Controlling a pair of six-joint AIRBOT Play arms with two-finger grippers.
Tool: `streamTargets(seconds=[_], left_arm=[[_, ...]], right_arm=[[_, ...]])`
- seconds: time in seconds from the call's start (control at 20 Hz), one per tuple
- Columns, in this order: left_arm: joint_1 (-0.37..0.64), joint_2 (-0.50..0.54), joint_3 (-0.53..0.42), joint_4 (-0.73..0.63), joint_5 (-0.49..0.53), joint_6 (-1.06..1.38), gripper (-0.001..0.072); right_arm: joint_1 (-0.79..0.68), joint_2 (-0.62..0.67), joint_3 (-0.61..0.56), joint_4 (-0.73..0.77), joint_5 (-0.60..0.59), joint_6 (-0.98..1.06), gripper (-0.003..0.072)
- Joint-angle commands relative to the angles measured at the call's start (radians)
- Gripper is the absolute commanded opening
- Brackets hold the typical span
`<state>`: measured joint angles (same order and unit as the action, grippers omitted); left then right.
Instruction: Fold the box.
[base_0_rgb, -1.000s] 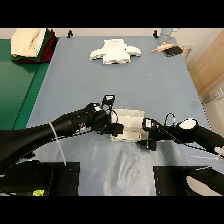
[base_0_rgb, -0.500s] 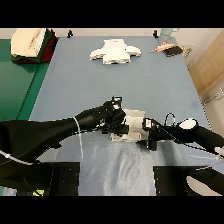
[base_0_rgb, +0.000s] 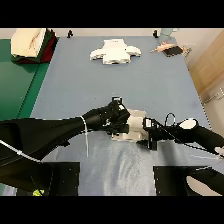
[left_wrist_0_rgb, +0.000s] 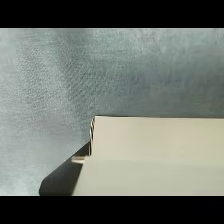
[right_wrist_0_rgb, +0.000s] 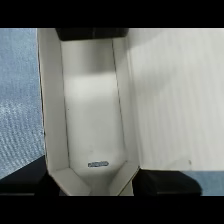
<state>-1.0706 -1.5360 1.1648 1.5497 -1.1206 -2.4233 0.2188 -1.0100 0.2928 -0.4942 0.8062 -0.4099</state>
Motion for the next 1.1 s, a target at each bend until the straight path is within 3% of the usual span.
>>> streamTargets(seconds=[0.0, 0.3, 0.35, 0.4, 0.45, 0.75, 0.8, 0.85, 0.9, 1.05], left_arm=[[-0.015, -0.004, 0.004, 0.018, 0.003, -0.037, 0.0016], [-0.021, -0.003, 0.013, 0.024, -0.034, -0.052, 0.0019], [-0.021, -0.003, 0.018, 0.025, -0.036, -0.030, 0.0079], [-0.021, -0.002, 0.023, 0.024, -0.036, -0.019, 0.0346], [-0.021, -0.002, 0.029, 0.026, -0.039, -0.019, 0.0487], [-0.021, -0.003, 0.031, 0.055, -0.040, -0.036, 0.0478], [-0.021, -0.003, 0.031, 0.063, -0.041, -0.039, 0.0326], [-0.021, -0.003, 0.031, 0.075, -0.040, -0.037, 0.0078], [-0.021, -0.003, 0.031, 0.082, -0.038, -0.035, 0.0017], [-0.021, -0.003, 0.031, 0.087, -0.039, -0.035, 0.0017]], right_arm=[[0.002, 0.000, 0.001, 0.001, 0.000, -0.002, 0.0516], [0.002, 0.000, 0.001, 0.001, 0.000, -0.002, 0.0516], [0.002, 0.000, 0.001, 0.001, 0.000, -0.002, 0.0516], [0.002, 0.000, 0.001, 0.001, 0.000, -0.002, 0.0516], [0.002, 0.000, 0.001, 0.001, 0.000, -0.002, 0.0517], [0.002, 0.000, 0.001, 0.001, 0.000, -0.002, 0.0516], [0.002, 0.000, 0.001, 0.001, 0.000, -0.002, 0.0516], [0.002, 0.000, 0.001, 0.001, 0.000, -0.002, 0.0516], [0.002, 0.000, 0.001, 0.001, 0.000, -0.002, 0.0516], [0.002, 0.000, 0.001, 0.001, 0.000, -0.002, 0.0516]])
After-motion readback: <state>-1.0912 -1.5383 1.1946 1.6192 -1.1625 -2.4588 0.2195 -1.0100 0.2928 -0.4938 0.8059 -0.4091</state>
